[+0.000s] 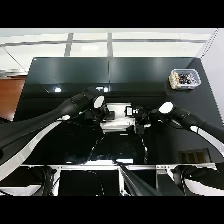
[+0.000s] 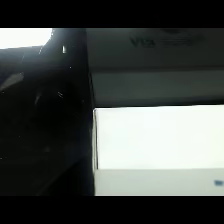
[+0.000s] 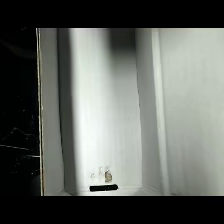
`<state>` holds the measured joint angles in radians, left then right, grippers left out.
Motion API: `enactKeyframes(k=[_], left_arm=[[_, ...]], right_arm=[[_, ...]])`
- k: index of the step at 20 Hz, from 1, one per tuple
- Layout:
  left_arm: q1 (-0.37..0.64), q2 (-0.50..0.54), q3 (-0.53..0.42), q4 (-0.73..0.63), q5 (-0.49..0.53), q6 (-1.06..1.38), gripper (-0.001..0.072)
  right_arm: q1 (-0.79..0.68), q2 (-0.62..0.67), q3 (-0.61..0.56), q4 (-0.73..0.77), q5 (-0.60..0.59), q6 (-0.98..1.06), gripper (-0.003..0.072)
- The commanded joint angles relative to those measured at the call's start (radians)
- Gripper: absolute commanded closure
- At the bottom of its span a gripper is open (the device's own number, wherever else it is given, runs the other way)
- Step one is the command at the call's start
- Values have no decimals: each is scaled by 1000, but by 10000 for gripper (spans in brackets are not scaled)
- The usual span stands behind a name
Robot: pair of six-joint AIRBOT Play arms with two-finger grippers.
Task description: Fold the box and place the chain.
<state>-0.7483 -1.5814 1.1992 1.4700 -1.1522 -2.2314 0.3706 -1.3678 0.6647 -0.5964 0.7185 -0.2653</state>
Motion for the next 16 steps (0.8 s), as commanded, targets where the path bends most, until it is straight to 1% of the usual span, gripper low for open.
enactKeyframes(k=[1, 4, 5, 6, 7, 9, 10, 11, 12, 13, 14, 16], left_arm=[[0, 0, 1, -13, -3, -2, 344], [0, 0, 1, 14, -10, -47, 351], [0, 0, 1, 10, -7, -55, 416], [0, 0, 1, 10, -5, -54, 653], [-4, 0, 1, 11, 0, -50, 683], [-7, 0, 1, 17, 5, -50, 683], [-6, 0, 1, 17, 3, -47, 683], [-6, 0, 1, 18, 0, -40, 683], [-6, 0, 1, 18, -3, -21, 683], [-6, 0, 1, 19, -7, -9, 683], [-6, 0, 1, 19, -8, -5, 683], [-6, 0, 1, 18, -8, -3, 682]], right_arm=[[0, -1, 0, 0, 0, 0, 675], [0, -1, 0, 0, 0, 0, 675], [0, -1, 0, 0, 0, 0, 675], [-1, -1, 0, 0, 0, 0, 675], [0, -1, 0, 0, 0, 0, 675], [-1, -1, 0, 0, 0, 0, 674], [-1, 0, 0, 0, 1, 13, 639], [-1, 3, 1, 1, -2, 99, 362], [-1, 14, 6, -2, 5, 151, 14], [-1, 40, 9, -20, 37, 180, -34], [-3, 74, 9, -61, 62, 188, -28], [-3, 140, 9, -161, 72, 208, -28]])
